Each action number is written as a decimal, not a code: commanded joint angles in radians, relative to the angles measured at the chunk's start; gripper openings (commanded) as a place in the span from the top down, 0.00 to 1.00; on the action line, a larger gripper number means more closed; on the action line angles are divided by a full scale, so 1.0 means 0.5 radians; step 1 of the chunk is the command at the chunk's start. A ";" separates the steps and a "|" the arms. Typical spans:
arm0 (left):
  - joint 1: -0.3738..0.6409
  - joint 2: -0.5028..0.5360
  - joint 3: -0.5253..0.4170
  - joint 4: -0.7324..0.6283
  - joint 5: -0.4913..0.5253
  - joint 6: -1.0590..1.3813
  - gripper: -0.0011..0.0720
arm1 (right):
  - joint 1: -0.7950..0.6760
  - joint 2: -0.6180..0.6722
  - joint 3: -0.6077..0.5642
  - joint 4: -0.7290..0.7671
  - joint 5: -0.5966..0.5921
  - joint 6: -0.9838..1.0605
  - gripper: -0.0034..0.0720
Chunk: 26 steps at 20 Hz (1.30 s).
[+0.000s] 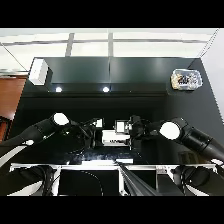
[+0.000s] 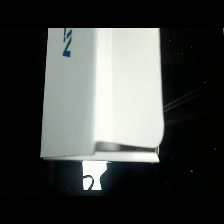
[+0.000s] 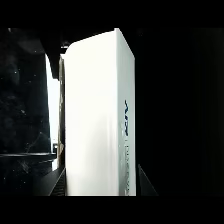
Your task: Fold the box and place the chain.
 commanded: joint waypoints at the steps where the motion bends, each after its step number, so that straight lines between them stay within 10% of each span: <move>1: -0.001 0.000 0.000 0.001 0.001 0.002 0.52 | 0.001 -0.008 0.000 0.000 -0.041 0.001 0.30; 20: -0.001 0.000 0.000 0.001 0.002 0.001 0.52 | 0.001 -0.014 -0.018 0.000 -0.044 0.008 0.33; 23: -0.001 0.000 0.000 0.001 0.002 0.002 0.52 | 0.001 -0.014 -0.018 0.000 -0.047 0.014 0.41; 24: -0.001 0.000 0.000 0.001 0.002 0.002 0.52 | 0.001 -0.014 -0.018 0.000 -0.047 0.014 0.69; 26: -0.001 0.000 0.000 0.001 0.001 0.002 0.52 | 0.001 -0.014 -0.018 0.001 -0.047 0.014 0.82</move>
